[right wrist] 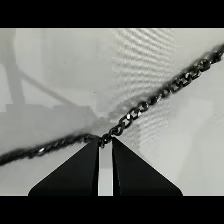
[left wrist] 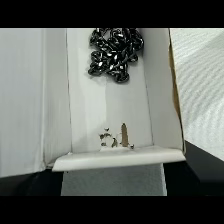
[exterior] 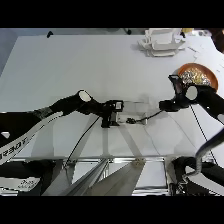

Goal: Fold the box and place the chain.

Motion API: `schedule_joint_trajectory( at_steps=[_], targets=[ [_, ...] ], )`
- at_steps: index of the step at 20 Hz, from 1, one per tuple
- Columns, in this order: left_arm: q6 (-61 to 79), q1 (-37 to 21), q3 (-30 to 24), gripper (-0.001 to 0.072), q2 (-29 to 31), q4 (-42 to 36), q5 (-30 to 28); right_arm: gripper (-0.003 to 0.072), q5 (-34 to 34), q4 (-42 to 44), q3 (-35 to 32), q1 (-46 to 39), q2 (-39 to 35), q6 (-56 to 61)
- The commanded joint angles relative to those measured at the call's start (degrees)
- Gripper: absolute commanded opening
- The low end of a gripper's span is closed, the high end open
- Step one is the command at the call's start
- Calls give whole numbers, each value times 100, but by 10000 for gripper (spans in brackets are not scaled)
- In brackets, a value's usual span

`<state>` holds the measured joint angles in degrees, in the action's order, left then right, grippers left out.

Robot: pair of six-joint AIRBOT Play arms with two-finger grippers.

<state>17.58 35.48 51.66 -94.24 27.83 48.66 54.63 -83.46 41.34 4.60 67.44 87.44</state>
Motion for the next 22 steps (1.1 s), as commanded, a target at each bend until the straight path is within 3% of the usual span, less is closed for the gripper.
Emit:
schedule_joint_trajectory(
  at_steps=[1,8,11,13,16,18,20,22],
  targets=[
    [2,-4,-2,133,4,2,0,14,168,365,7,0,-802,-175],
    [2,-2,-2,133,4,2,0,15,796,2028,7,0,-3091,-881],
    [2,-2,-2,133,4,2,0,14,1259,2256,7,282,-3563,-1095],
    [2,-2,-2,133,4,2,0,15,960,1816,7,549,-3563,-1043],
    [2,-4,-2,133,4,2,0,20,-90,887,7,575,-3235,-378],
    [2,-2,-2,133,4,2,0,157,-514,358,7,575,-2761,-61],
    [2,-4,-2,133,4,2,0,365,-680,37,7,575,-2116,-13],
    [2,-2,-2,133,4,2,0,367,-695,-111,7,573,-1414,-11]
  ],
)
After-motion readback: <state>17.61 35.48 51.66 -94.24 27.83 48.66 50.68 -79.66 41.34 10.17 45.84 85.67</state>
